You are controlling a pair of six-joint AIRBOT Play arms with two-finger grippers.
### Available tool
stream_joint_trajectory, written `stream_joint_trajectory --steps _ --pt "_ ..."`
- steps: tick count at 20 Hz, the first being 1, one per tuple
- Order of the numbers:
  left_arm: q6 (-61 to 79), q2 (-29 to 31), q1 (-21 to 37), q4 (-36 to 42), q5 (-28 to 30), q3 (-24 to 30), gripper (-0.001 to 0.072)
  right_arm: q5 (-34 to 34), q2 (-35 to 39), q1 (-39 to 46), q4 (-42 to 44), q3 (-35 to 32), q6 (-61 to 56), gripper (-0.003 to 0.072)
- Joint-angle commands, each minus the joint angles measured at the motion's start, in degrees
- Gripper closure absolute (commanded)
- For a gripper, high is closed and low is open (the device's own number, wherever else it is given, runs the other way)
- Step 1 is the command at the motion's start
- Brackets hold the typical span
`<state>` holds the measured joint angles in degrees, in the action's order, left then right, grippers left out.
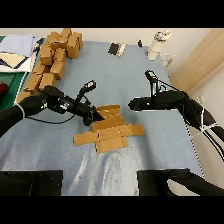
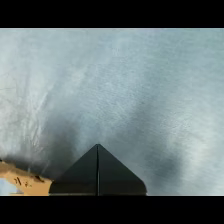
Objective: Fold the box.
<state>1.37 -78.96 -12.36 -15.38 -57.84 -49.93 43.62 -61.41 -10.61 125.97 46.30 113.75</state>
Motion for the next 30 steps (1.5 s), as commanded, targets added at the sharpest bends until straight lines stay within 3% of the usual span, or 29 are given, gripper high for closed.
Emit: stream_joint_trajectory --steps 1,6,12,15,30 --pt "13.9 5.9 -0.5 3.7 6.6 7.3 0.0699 -3.8 0.0 -2.6 -0.2 -0.6 -3.6 0.0684" --pt "20.3 6.0 -0.5 4.2 6.9 11.6 0.0698 -5.7 0.0 -5.8 -0.2 -0.6 -5.0 0.0684" --pt "24.5 6.0 -2.7 4.6 5.6 11.8 0.0698 -7.4 -0.1 -6.6 -0.4 -0.6 -6.0 0.0683" --pt "25.3 6.0 -5.0 4.7 9.3 11.9 0.0698 -7.6 -0.1 -6.6 -0.4 -0.6 -6.0 0.0683" --pt "26.1 6.0 -5.2 4.6 11.2 14.4 0.0697 -7.5 -0.1 -6.7 -0.3 -0.6 -6.3 0.0684"
